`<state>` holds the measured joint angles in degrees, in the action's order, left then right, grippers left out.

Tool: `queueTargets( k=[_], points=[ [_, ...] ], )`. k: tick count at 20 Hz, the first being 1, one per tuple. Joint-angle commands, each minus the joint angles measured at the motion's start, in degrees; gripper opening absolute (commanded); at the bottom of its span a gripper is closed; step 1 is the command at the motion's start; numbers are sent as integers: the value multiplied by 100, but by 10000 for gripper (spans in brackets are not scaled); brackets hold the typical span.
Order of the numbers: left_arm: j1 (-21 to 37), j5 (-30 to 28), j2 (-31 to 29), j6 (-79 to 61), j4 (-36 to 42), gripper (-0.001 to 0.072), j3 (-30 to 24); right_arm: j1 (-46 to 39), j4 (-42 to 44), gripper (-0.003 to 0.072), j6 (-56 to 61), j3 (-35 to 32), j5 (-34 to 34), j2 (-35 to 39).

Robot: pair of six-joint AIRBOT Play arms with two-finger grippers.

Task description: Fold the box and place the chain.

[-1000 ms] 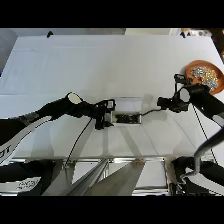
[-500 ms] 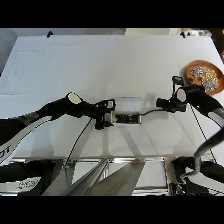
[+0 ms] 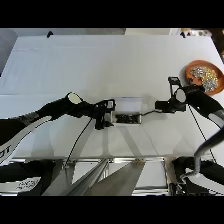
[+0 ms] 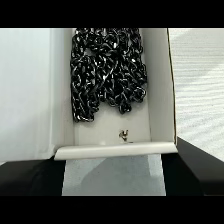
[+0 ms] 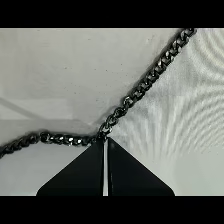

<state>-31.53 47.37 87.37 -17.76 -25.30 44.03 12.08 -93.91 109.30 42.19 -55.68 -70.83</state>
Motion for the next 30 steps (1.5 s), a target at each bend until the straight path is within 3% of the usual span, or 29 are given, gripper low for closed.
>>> queueTargets(
  k=[1, 7, 12, 20, 25, 30],
  points=[
    [0, -2, -2, -2, -2, 334, 2, 289, 11, 16, -595, -2, -551, 522],
    [0, -2, -2, -2, -2, 334, 2, 1071, 662, 17, -621, -2, -754, 2251],
    [0, 0, -2, -2, -2, 334, 2, 1906, 1360, 17, -632, -2, -11, 3169],
    [0, -2, -2, -2, -2, 334, 2, 3003, 1729, 17, -562, -2, 1462, 2981],
    [0, 0, -4, -2, -2, 334, 2, 3071, 1788, 18, -562, -4, 1545, 2771],
    [0, 0, -2, -2, -2, 334, 2, 3071, 1790, 20, -560, -7, 1434, 1790]
  ],
)
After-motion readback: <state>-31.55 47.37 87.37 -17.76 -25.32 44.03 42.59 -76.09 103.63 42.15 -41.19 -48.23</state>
